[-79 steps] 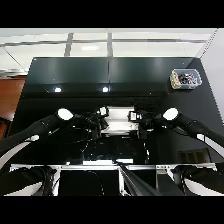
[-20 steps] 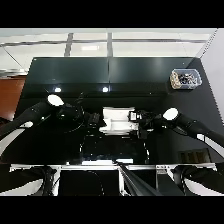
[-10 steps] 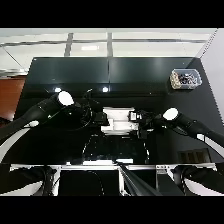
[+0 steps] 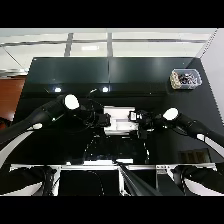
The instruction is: Fold the box and place the chain.
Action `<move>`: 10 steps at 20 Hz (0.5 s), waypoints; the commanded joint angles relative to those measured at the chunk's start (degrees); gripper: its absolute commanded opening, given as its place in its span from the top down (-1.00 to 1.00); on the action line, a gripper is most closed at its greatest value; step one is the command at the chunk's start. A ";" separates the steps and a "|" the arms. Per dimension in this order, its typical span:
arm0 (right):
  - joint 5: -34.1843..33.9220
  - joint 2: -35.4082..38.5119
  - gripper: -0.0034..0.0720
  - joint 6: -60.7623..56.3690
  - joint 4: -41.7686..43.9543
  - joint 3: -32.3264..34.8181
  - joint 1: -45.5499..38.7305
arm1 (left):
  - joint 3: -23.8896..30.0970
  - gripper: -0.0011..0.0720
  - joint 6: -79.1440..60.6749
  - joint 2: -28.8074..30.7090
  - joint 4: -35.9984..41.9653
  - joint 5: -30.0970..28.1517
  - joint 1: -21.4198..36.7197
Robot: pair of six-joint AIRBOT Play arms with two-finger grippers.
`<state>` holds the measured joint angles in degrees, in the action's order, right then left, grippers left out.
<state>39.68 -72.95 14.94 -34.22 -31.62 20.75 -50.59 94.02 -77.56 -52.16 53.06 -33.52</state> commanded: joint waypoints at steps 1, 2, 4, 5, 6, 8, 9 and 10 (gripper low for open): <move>0.00 0.00 0.27 0.04 0.02 -0.04 0.04 | -0.02 -0.14 6.47 -0.04 -7.76 -1.18 -1.49; 0.00 0.00 0.27 0.04 0.02 -0.04 0.04 | -0.02 -0.14 7.43 -0.04 -8.74 -1.18 -1.73; 0.00 0.00 0.27 0.04 0.02 -0.04 0.04 | -0.04 -0.14 8.46 -0.07 -9.81 -1.20 -1.90; 0.00 0.00 0.27 0.04 0.02 -0.04 0.04 | -0.04 -0.14 8.50 -0.11 -9.90 -1.16 -1.90; 0.00 0.00 0.27 0.04 0.02 -0.04 0.04 | -0.04 -0.14 9.81 -0.13 -10.54 -1.18 -1.90; 0.00 0.00 0.27 0.04 0.02 -0.04 0.04 | -0.09 -0.14 13.77 -0.22 -12.79 -1.16 -1.90; 0.00 0.00 0.27 0.04 0.02 -0.04 0.04 | -0.46 -0.14 15.93 -0.46 -14.51 -0.63 -2.16; 0.00 0.00 0.27 0.04 0.02 -0.04 0.04 | -1.36 -0.14 17.84 -0.94 -16.68 0.33 -2.62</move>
<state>39.64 -72.95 15.00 -34.20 -31.62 20.78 -51.00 106.08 -77.97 -63.81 52.14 -35.59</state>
